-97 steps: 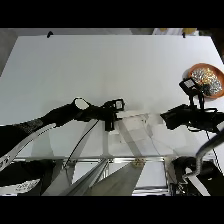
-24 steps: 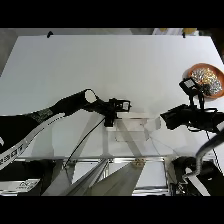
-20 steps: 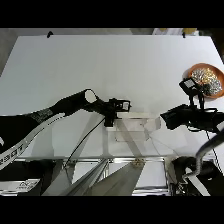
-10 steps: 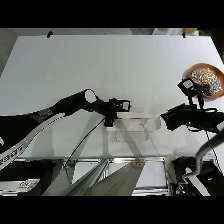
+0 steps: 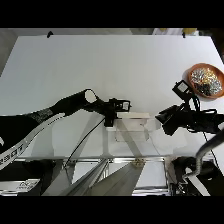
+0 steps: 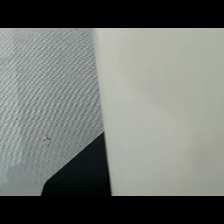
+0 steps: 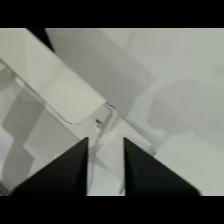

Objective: Fold the box and place the chain.

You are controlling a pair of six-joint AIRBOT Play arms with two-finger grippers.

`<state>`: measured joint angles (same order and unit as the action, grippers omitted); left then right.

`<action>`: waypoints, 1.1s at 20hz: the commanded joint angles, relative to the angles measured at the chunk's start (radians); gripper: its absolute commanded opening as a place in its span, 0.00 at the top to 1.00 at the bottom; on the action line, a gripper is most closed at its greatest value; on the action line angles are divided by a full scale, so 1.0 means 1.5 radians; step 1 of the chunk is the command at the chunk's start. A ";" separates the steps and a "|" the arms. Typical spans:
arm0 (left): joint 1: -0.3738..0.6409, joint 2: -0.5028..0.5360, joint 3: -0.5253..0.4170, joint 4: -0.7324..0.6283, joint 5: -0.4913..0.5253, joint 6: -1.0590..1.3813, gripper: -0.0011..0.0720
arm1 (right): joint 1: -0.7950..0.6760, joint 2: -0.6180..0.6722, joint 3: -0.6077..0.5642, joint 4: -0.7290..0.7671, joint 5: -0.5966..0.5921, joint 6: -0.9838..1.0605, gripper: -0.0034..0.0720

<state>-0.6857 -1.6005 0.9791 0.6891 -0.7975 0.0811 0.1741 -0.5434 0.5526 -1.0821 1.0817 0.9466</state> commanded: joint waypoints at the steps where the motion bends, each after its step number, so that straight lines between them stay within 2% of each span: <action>1: 0.000 0.000 0.001 0.000 0.000 0.000 0.97 | 0.001 0.001 0.001 0.056 0.031 -0.091 0.87; 2: 0.000 0.000 0.001 0.000 0.000 0.000 0.97 | 0.005 0.001 0.001 0.058 0.051 -0.128 0.93; 6: 0.000 0.000 0.001 0.000 0.000 0.000 0.97 | 0.058 0.001 -0.013 0.056 0.124 -0.234 0.93; 8: 0.000 0.000 0.001 0.000 0.000 0.000 0.97 | 0.089 0.001 -0.051 0.047 0.105 -0.244 0.93; 10: 0.000 0.000 0.001 0.000 0.000 0.000 0.97 | 0.139 0.002 -0.098 -0.018 0.058 -0.286 0.90; 11: 0.000 0.000 0.001 0.000 0.000 0.000 0.97 | 0.167 0.003 -0.116 -0.061 0.030 -0.288 0.74; 12: 0.000 0.000 0.001 0.000 0.000 0.000 0.97 | 0.197 0.003 -0.129 -0.100 0.003 -0.287 0.53; 15: 0.000 0.000 0.001 0.000 0.000 0.000 0.97 | 0.276 0.003 -0.158 -0.136 -0.077 -0.285 0.16; 16: 0.000 0.000 0.001 0.000 0.000 0.000 0.97 | 0.299 0.003 -0.173 -0.137 -0.119 -0.285 0.07; 19: 0.000 0.000 0.001 0.000 0.000 0.000 0.97 | 0.357 0.003 -0.225 -0.155 -0.237 -0.285 0.04; 22: 0.000 0.000 0.001 0.000 0.000 0.000 0.97 | 0.372 0.003 -0.249 -0.191 -0.257 -0.279 0.04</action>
<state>-0.6857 -1.6005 0.9791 0.6891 -0.7975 0.0811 0.6884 -0.5392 0.2222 -1.3090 0.7914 0.5236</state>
